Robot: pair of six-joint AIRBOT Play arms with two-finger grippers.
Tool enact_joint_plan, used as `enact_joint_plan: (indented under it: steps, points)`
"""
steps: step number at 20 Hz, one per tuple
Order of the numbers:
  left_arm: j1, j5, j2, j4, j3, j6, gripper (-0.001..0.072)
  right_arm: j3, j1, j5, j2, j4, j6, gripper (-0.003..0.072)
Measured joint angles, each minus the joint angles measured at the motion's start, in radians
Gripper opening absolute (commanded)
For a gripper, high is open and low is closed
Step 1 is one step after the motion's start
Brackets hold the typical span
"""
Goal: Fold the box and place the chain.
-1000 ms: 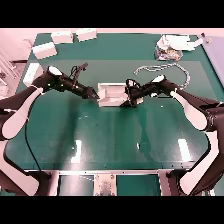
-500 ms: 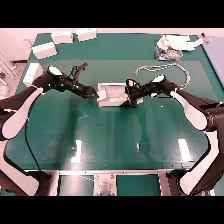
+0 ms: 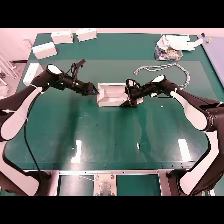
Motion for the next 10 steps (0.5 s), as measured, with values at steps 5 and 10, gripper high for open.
enact_joint_plan:
  steps: [5, 10]
  points:
    - [-0.034, 0.028, 0.007, 0.042, 0.002, -0.074, 0.0280, 0.000, 0.000, 0.000, 0.000, 0.000, 0.000, 0.0580]
    - [-0.067, 0.051, 0.010, 0.096, 0.002, -0.161, 0.0281, 0.000, 0.000, 0.000, 0.000, 0.000, 0.000, 0.0580]
